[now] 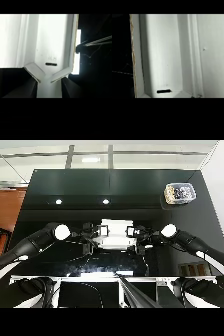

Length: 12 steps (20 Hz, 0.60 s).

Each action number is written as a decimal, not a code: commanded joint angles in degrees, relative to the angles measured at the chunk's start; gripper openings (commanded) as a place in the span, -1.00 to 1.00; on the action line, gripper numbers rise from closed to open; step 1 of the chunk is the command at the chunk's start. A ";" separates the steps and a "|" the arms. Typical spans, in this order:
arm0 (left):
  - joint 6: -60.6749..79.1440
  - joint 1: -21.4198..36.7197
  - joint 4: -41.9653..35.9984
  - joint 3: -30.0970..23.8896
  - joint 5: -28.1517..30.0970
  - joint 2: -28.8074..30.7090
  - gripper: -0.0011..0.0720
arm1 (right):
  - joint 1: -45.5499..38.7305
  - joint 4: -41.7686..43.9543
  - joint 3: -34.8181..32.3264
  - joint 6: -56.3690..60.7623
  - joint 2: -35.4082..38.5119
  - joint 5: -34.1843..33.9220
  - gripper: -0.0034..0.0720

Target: Fold the box and place the chain.

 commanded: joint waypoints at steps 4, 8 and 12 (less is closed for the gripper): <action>0.42 -0.09 -9.64 -0.04 1.40 -0.37 -0.28 | -0.02 0.02 -0.02 0.00 -0.02 0.02 -0.40; 0.44 -0.13 -17.00 -0.07 2.23 -1.92 -0.27 | -0.02 0.02 -0.02 0.00 -0.02 0.00 -0.40; 0.44 -0.09 -16.68 -0.07 2.29 -3.21 -0.28 | -0.02 0.02 -0.02 0.00 -0.02 0.02 -0.40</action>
